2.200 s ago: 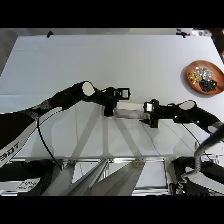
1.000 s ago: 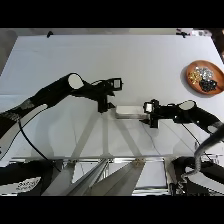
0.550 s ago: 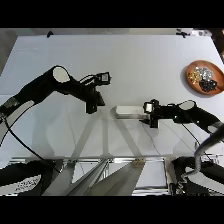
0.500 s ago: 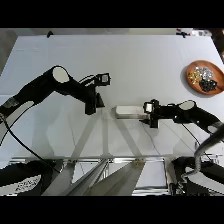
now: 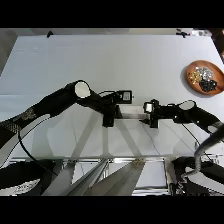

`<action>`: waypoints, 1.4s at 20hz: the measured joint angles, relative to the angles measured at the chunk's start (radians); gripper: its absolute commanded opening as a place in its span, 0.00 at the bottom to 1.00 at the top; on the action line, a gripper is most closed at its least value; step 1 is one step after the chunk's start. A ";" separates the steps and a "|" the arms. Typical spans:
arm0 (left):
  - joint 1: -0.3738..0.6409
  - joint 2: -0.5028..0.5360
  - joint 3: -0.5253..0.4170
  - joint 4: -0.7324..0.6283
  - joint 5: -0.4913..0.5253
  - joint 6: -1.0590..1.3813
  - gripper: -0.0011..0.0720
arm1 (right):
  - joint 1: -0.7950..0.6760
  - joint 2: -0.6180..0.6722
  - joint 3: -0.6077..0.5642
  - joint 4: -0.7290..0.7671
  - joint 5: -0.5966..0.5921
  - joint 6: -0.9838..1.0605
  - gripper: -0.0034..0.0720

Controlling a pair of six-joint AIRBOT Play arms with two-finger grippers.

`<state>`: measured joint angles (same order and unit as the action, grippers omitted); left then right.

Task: Fold the box and place the chain.

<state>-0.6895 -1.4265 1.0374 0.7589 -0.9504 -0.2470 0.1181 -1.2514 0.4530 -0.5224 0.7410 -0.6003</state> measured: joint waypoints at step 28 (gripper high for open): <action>0.054 -0.076 -0.001 -0.110 0.254 -0.275 0.04 | 0.000 0.000 0.000 -0.001 0.001 -0.001 0.80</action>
